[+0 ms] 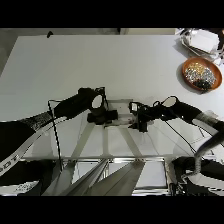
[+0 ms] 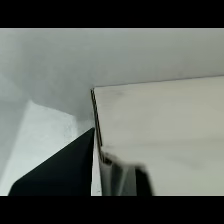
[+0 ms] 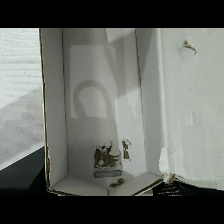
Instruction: Fold the box and place the chain.
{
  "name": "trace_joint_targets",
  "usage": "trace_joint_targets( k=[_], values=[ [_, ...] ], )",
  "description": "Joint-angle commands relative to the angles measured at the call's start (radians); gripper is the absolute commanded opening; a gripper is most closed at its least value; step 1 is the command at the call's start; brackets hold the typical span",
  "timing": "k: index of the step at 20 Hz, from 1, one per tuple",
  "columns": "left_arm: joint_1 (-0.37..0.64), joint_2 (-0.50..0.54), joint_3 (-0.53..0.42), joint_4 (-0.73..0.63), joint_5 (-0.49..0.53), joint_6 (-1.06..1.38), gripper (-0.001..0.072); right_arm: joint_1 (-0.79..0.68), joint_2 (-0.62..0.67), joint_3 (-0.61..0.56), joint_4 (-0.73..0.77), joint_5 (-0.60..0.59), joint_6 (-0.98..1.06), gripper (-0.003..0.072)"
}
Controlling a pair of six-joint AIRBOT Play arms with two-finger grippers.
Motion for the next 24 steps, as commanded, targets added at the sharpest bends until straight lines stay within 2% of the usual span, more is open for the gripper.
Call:
trace_joint_targets(
  k=[1, 3, 4, 6, 8, 9, 10, 11, 12, 16, 19, 21, 22, 23, 24],
  values=[
    [-0.006, -0.007, 0.002, 0.024, -0.001, -0.05, 0.0148, 0.0, 0.001, 0.001, 0.0, 0.0, 0.0, 0.0403],
    [-0.006, -0.007, 0.002, 0.024, 0.0, -0.052, 0.0061, 0.0, 0.001, 0.001, 0.0, 0.0, 0.0, 0.0403],
    [-0.006, -0.007, 0.002, 0.024, -0.001, -0.053, 0.0061, 0.0, 0.001, 0.001, 0.0, 0.0, 0.0, 0.0403],
    [-0.006, -0.007, 0.002, 0.024, -0.001, -0.074, 0.0004, 0.0, 0.001, 0.001, 0.0, 0.0, 0.0, 0.0403],
    [-0.006, -0.007, 0.002, 0.024, 0.003, -0.077, 0.0005, 0.0, 0.001, 0.001, 0.0, 0.0, 0.0, 0.0403],
    [-0.006, -0.007, 0.001, 0.024, 0.006, -0.077, 0.0038, 0.0, 0.001, 0.001, 0.0, 0.0, 0.0, 0.0403],
    [-0.006, -0.007, 0.002, 0.024, 0.011, -0.077, 0.0116, 0.0, 0.001, 0.001, 0.0, 0.0, 0.0, 0.0403],
    [-0.009, -0.007, 0.002, 0.024, 0.015, -0.077, 0.026, 0.0, 0.001, 0.001, 0.0, 0.0, 0.0, 0.0403],
    [-0.012, -0.007, 0.002, 0.025, 0.021, -0.077, 0.0313, 0.0, 0.001, 0.001, 0.0, 0.0, 0.0, 0.0403],
    [-0.024, -0.011, 0.001, 0.031, 0.042, -0.076, 0.0309, 0.0, 0.001, 0.001, 0.0, 0.0, 0.0, 0.0403],
    [-0.039, -0.022, 0.001, 0.053, 0.038, -0.077, 0.0203, 0.0, 0.001, 0.001, 0.0, 0.0, 0.0, 0.0403],
    [-0.045, -0.028, 0.001, 0.053, 0.035, -0.077, 0.018, 0.0, 0.001, 0.001, 0.0, 0.0, 0.0, 0.0403],
    [-0.045, -0.027, 0.001, 0.053, 0.034, -0.077, 0.0068, 0.0, 0.001, 0.001, 0.0, 0.0, 0.0, 0.0403],
    [-0.045, -0.027, 0.001, 0.053, 0.032, -0.077, 0.002, 0.0, 0.001, 0.001, 0.0, 0.0, 0.0, 0.0403],
    [-0.045, -0.027, 0.001, 0.053, 0.03, -0.077, 0.001, 0.0, 0.001, 0.001, 0.0, 0.0, 0.0, 0.0403]
  ],
)
